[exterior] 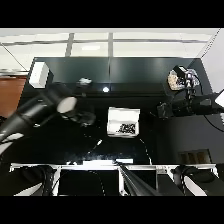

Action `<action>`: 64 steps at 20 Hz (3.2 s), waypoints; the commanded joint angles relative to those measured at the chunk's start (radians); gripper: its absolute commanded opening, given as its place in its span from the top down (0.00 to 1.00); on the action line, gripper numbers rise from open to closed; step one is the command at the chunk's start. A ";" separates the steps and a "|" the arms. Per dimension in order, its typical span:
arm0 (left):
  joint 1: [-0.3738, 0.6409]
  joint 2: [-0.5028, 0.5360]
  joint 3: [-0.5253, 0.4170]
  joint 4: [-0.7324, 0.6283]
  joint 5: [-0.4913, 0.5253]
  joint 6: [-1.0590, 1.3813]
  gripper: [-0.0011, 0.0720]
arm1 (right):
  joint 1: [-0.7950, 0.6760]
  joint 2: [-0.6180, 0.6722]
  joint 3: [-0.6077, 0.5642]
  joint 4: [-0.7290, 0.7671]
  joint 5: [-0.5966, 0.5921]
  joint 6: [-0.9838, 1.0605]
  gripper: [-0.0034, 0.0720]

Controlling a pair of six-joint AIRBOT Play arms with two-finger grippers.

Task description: Fold the box and place the chain.

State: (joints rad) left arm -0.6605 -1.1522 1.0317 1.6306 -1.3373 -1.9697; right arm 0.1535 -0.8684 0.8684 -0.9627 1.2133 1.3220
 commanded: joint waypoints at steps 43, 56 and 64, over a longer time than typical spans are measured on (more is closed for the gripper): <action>0.141 -0.271 -0.291 -1.110 0.480 2.190 0.44 | 0.000 0.000 0.001 -0.029 -0.111 0.051 0.46; 0.141 -0.271 -0.291 -1.107 0.483 2.183 0.42 | 0.007 -0.365 0.005 0.287 -0.221 -0.439 0.14; 0.140 -0.271 -0.291 -1.107 0.484 2.183 0.42 | 0.037 -0.352 0.005 0.241 0.114 -0.789 0.14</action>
State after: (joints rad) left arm -0.5198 -1.4223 0.7406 0.5228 -0.8551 0.2131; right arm 0.1825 -1.2232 0.8726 -0.7101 1.2392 0.6579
